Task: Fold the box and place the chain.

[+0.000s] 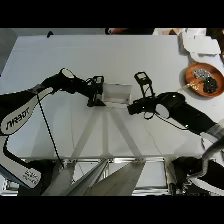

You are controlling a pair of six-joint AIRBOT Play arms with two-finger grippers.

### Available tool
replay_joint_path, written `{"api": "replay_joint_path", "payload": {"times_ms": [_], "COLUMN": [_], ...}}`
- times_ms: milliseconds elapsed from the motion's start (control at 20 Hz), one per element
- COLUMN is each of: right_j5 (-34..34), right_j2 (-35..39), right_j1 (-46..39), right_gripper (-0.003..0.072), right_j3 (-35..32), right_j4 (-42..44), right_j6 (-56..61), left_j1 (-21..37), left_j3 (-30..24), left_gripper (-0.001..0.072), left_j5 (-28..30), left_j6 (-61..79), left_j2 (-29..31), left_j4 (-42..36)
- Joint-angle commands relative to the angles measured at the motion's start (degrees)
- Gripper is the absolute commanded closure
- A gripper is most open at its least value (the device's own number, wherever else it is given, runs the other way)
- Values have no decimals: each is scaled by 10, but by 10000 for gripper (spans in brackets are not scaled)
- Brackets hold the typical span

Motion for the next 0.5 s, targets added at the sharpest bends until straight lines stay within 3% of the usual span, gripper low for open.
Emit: {"api": "replay_joint_path", "payload": {"times_ms": [0, 450], "right_j5": [-67, -115], "right_j2": [-16, -17], "right_j1": [18, 18], "right_gripper": [682, 682], "right_j3": [3, 101], "right_j4": [4, -4], "right_j6": [22, 15], "left_j1": [0, 0], "left_j3": [0, 0], "left_gripper": [451, 451], "left_j5": [0, 0], "left_j6": [0, 0], "left_j2": [0, 0], "left_j4": [0, 0]}}
